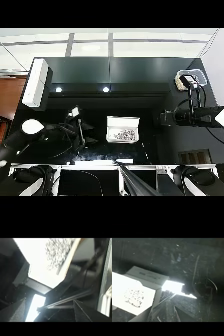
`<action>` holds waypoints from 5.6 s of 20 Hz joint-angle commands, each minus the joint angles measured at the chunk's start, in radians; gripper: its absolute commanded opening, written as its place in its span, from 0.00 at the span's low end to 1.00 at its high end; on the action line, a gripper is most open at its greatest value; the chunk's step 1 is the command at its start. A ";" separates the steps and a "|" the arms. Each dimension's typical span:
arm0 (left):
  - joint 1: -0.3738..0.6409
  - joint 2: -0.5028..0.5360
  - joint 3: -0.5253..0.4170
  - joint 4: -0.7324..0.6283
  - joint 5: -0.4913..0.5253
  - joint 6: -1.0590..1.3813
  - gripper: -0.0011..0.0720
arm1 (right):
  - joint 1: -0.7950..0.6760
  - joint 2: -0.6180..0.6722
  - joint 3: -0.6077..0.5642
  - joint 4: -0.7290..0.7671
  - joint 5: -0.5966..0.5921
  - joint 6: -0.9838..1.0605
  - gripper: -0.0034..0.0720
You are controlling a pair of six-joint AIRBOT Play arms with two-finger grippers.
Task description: Fold the box and place the chain.
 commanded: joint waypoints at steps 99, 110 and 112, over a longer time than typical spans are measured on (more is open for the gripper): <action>-0.246 -0.433 0.246 -0.013 0.122 0.306 0.49 | 0.082 -0.261 -0.060 0.316 0.008 -1.196 0.95; -0.246 -0.433 0.246 -0.013 0.122 0.306 0.49 | 0.143 -0.269 -0.079 0.357 -0.058 -1.254 0.73; -0.246 -0.433 0.246 -0.013 0.122 0.306 0.49 | 0.143 -0.269 -0.080 0.356 -0.069 -1.254 0.68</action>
